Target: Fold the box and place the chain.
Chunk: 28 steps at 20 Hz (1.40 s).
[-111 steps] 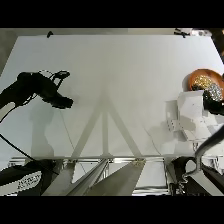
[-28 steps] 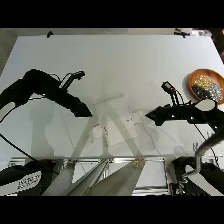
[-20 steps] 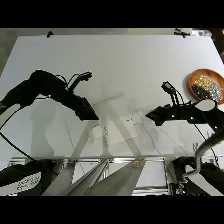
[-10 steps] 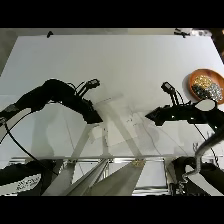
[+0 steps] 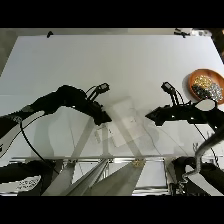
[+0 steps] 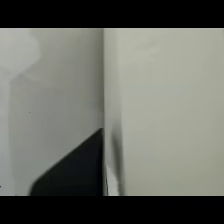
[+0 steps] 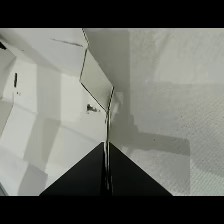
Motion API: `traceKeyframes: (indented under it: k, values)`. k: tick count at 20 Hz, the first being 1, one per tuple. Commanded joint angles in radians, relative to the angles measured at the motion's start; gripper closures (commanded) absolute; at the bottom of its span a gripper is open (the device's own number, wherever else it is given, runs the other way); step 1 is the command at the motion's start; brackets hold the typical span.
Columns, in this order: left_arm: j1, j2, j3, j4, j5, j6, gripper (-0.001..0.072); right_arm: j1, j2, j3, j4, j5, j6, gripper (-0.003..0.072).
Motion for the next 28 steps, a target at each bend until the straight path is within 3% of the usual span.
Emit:
traceKeyframes:
  k: [1,5,9,12,14,17,21,25,28]
  values:
    - [-0.023,-0.009,0.000,-0.024,-0.015,0.030,0.0697,0.001,0.001,0.000,0.001,0.006,0.000,0.0672]
    - [-0.023,0.016,0.000,-0.012,-0.021,0.030,0.0707,0.001,0.001,0.000,0.001,0.012,0.035,0.0671]
    - [-0.024,0.104,0.000,0.104,-0.071,0.031,0.0709,0.001,0.001,0.000,0.001,0.069,0.053,0.0642]
    - [-0.024,0.214,0.000,0.219,-0.099,0.031,0.0708,0.001,0.028,0.002,0.002,0.108,0.106,0.0370]
    - [-0.024,0.281,0.000,0.301,-0.087,0.032,0.0710,0.001,0.070,0.015,0.000,0.126,0.132,0.0266]
    - [-0.025,0.340,0.000,0.433,-0.005,0.031,0.0710,-0.006,0.171,0.044,-0.003,0.162,0.135,0.0266]
    - [-0.039,0.343,0.000,0.462,0.088,0.032,0.0709,-0.084,0.349,0.055,-0.056,0.166,0.198,0.0263]
    - [-0.094,0.336,0.000,0.448,-0.002,0.122,0.0709,-0.147,0.488,0.055,-0.157,0.154,0.264,0.0263]
    - [-0.100,0.279,0.000,0.343,-0.087,0.163,0.0709,-0.149,0.514,0.055,-0.208,0.147,0.289,0.0263]
